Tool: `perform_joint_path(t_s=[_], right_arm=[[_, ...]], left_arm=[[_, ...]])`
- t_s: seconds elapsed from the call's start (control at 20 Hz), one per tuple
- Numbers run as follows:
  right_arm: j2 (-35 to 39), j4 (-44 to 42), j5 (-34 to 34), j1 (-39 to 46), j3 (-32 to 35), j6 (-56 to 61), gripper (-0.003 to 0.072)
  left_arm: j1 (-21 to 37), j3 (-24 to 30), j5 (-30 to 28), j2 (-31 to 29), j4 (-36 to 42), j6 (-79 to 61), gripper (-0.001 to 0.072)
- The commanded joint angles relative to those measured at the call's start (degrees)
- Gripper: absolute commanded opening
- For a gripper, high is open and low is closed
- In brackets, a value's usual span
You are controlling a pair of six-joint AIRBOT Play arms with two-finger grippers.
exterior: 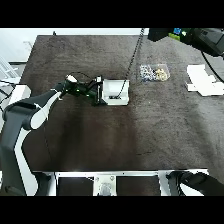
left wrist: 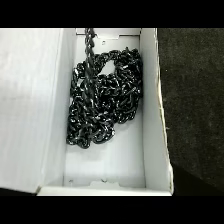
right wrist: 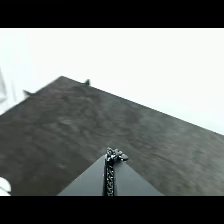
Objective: Fold the box and place the chain.
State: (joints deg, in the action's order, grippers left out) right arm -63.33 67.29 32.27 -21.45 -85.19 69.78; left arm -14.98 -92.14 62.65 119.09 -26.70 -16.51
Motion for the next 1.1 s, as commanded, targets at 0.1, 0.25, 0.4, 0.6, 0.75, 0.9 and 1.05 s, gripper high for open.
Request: perform_joint_path(t_s=[0.1,0.25,0.4,0.6,0.75,0.9,1.05], right_arm=[[0.33,0.48,-0.04,-5.16,0.24,0.26,0.0005],[0.28,0.46,-0.15,-7.8,1.77,1.51,0.0005],[0.26,0.33,-1.62,-9.6,4.9,2.99,0.0005],[0.31,5.77,-2.19,-9.05,7.21,5.81,0.0005],[0.76,16.9,-2.05,-6.86,7.1,11.02,0.0005],[2.05,21.14,-1.55,-3.61,7.04,12.57,0.0005],[3.61,22.18,-0.17,-2.21,7.02,12.57,0.0004]], left_arm=[[0.02,-0.04,0.31,-0.04,-0.02,0.0,0.0365],[0.02,-0.04,0.33,-0.04,-0.02,0.0,0.0365],[0.02,-0.04,0.35,-0.04,-0.02,0.0,0.0365],[0.02,-0.04,0.39,-0.04,-0.02,0.0,0.0365],[0.02,-0.04,0.61,-0.04,-0.02,0.0,0.0366],[0.02,-0.04,0.59,-0.04,-0.02,-0.02,0.0365],[0.02,-0.04,0.57,-0.04,-0.02,-0.02,0.0365]])
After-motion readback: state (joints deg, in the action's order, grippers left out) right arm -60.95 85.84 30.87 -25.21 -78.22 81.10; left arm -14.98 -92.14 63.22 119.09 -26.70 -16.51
